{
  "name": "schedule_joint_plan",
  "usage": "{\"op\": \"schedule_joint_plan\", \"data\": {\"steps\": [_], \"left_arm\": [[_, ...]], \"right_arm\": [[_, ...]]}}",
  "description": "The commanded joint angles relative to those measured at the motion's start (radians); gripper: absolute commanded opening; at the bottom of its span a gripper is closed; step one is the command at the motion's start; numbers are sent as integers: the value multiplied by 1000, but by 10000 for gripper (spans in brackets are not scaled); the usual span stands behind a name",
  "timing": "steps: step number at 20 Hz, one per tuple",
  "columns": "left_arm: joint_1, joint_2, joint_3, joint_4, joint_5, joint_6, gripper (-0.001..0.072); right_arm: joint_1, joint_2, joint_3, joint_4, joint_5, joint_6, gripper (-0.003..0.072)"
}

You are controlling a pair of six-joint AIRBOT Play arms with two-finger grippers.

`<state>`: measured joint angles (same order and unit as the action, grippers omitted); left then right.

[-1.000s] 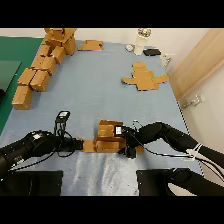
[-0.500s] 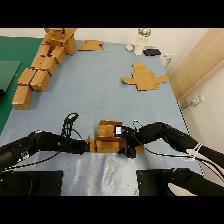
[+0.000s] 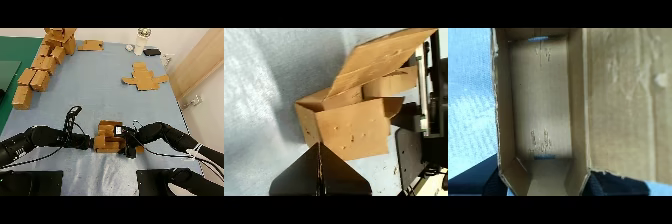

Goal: Fold the box.

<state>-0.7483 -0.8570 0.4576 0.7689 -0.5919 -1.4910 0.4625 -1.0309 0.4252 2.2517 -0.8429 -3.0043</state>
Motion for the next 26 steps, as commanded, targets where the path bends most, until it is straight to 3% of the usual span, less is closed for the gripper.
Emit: {"op": "schedule_joint_plan", "data": {"steps": [1,2,3,4,11,12,13,19,24,26], "left_arm": [[28,2,21,16,-45,10,16],[47,2,21,16,-73,10,41],[59,2,21,16,-87,10,291],[64,2,21,16,-92,16,354],[64,-26,21,-63,-84,45,378],[64,-29,21,-73,-73,44,604],[64,-33,21,-73,-58,44,698],[63,-35,21,-75,16,41,697],[60,-82,27,-74,-75,27,695],[36,-118,52,-71,-77,11,639]], "right_arm": [[1,0,0,0,0,0,538],[1,0,-1,0,0,0,538],[1,0,0,0,0,0,538],[1,0,0,0,0,0,538],[1,0,0,0,0,0,538],[1,0,0,0,0,0,538],[1,0,0,0,0,0,538],[1,0,0,0,0,0,538],[1,0,0,0,0,0,538],[1,0,0,0,0,0,537]]}}
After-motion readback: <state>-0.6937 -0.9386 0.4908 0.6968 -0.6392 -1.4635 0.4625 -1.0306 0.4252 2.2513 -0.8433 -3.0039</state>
